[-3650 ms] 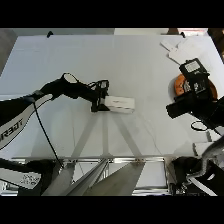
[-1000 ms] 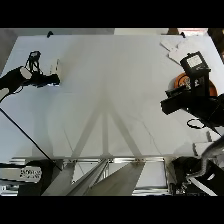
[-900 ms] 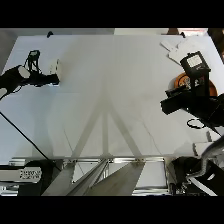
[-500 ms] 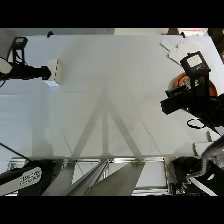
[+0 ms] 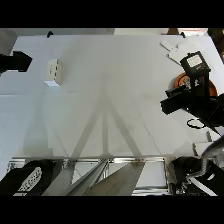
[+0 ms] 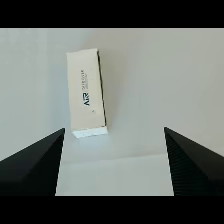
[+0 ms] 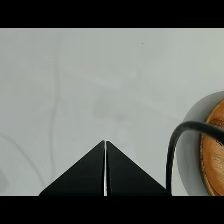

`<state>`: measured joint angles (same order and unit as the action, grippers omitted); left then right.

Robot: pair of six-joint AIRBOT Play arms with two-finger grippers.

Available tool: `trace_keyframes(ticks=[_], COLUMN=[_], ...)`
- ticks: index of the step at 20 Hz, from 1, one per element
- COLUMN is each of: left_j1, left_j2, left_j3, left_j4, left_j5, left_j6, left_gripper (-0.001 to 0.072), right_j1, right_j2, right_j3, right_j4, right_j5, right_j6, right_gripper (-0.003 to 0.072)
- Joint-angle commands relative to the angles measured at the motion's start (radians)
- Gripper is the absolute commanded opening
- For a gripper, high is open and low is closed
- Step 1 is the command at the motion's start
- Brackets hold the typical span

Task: Fold the box and place the chain.

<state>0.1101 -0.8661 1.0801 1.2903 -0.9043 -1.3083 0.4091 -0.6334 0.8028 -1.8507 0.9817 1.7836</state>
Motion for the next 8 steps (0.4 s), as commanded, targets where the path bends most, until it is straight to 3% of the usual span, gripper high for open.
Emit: trace_keyframes(ticks=[1,8], left_j1=[0.001,0.001], left_j2=[0.104,0.209], left_j3=[0.001,0.001], left_j4=[-0.066,-0.068], left_j5=[-0.024,-0.024], left_j6=[-0.001,-0.001], left_gripper=[0.0699,0.0699], right_j1=[0.0,0.0], right_j2=[0.0,0.0], right_j3=[0.001,0.001], right_j4=[0.0,0.0], right_j5=[0.0,0.0], right_j6=[0.0,0.0], right_gripper=[0.0013,0.0013])
